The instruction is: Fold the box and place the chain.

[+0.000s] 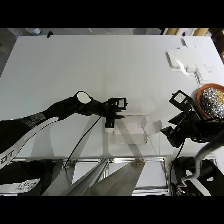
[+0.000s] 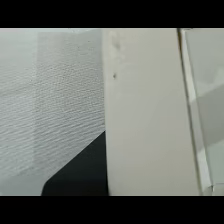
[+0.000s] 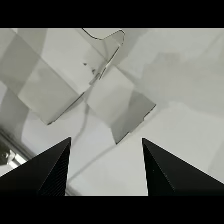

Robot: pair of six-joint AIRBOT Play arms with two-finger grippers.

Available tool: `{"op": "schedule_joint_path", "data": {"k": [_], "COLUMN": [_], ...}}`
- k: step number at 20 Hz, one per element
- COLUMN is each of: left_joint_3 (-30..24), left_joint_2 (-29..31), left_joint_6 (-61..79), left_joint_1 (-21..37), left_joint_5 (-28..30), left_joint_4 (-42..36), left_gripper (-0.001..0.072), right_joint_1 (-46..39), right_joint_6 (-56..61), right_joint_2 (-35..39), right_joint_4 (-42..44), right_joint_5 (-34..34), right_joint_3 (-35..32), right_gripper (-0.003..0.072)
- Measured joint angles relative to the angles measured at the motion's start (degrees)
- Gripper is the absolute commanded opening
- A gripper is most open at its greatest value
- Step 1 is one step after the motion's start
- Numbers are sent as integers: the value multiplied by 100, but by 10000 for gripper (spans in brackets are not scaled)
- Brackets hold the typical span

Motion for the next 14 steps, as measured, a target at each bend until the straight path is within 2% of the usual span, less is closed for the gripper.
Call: {"op": "schedule_joint_path", "data": {"k": [14], "left_joint_3": [-4], "left_joint_2": [260], "left_joint_6": [7], "left_joint_1": [-133], "left_joint_5": [463], "left_joint_4": [199], "left_gripper": [3], "right_joint_1": [0], "right_joint_6": [-221], "right_joint_2": [0], "right_joint_4": [2], "right_joint_5": [24], "right_joint_3": [-11], "right_gripper": [458]}}
